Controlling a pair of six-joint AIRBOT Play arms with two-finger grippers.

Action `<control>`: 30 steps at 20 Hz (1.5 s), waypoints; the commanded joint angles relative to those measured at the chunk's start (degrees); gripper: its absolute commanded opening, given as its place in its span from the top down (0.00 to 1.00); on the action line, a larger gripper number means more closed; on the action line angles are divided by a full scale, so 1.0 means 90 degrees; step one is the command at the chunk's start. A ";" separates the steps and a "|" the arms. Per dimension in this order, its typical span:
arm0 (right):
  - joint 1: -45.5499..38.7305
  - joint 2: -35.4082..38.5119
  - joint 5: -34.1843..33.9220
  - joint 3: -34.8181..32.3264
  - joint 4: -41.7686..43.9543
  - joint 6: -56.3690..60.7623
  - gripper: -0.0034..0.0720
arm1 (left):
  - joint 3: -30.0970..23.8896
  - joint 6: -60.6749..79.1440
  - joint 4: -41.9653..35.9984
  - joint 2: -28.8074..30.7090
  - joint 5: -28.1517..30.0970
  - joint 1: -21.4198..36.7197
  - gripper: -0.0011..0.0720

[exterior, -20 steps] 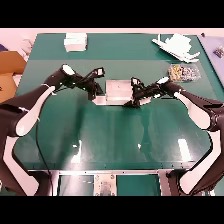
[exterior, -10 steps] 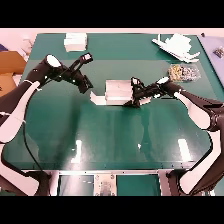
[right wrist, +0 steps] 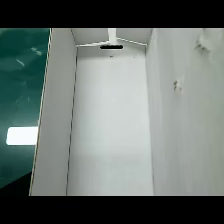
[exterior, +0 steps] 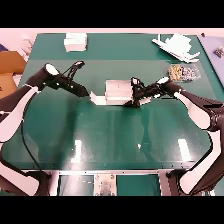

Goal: Fold the box and place the chain.

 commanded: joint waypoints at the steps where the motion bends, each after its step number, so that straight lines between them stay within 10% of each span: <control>1: 0.0000 0.0000 0.0007 -0.0002 0.0000 0.0000 0.13 | -0.0039 -0.0952 -0.0051 -0.0175 -0.0313 0.0010 0.96; 30: 0.0002 0.0000 0.0007 -0.0002 0.0000 0.0000 0.13 | -0.0163 -0.0777 -0.2601 -0.0539 -0.0143 -0.0209 0.87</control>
